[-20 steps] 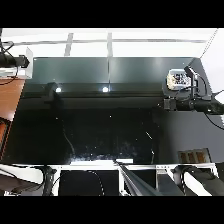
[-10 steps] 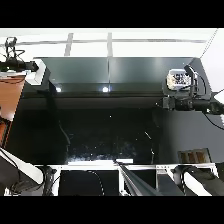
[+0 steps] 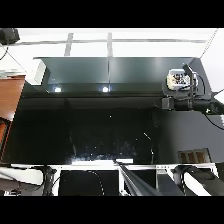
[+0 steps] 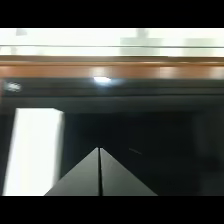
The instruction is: Fold the box and place the chain.
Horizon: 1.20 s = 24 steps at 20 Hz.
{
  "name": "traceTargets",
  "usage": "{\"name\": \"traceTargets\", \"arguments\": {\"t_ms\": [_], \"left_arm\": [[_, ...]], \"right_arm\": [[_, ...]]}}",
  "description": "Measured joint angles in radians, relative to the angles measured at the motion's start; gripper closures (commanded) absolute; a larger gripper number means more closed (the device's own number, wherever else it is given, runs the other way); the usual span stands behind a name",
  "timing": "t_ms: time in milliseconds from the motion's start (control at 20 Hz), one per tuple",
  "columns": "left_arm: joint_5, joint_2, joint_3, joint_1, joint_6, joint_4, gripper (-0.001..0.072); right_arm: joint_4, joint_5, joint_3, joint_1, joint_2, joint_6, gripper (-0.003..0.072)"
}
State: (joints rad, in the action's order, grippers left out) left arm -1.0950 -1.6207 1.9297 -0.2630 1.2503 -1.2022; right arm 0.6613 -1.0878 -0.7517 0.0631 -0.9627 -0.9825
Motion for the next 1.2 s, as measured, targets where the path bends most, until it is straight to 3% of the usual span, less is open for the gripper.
{"name": "traceTargets", "arguments": {"t_ms": [150,400,600,800,1200], "left_arm": [[-0.032,0.224,-0.241,0.082,0.015,0.043,0.0687],[0.168,0.651,-0.851,0.290,0.038,0.019,0.0686],[0.278,0.868,-1.249,0.375,0.056,-0.035,0.0685],[0.318,0.949,-1.408,0.398,0.064,-0.037,0.0685],[0.330,0.974,-1.464,0.407,0.066,-0.016,0.0685]], "right_arm": [[0.032,-0.005,0.000,-0.037,0.044,0.021,0.0673],[0.240,0.126,0.030,-0.101,0.114,-0.059,0.0673],[0.392,0.348,0.163,-0.119,0.128,-0.143,0.0671],[0.462,0.469,0.226,-0.123,0.132,-0.171,0.0672],[0.492,0.525,0.248,-0.125,0.133,-0.182,0.0671]]}}
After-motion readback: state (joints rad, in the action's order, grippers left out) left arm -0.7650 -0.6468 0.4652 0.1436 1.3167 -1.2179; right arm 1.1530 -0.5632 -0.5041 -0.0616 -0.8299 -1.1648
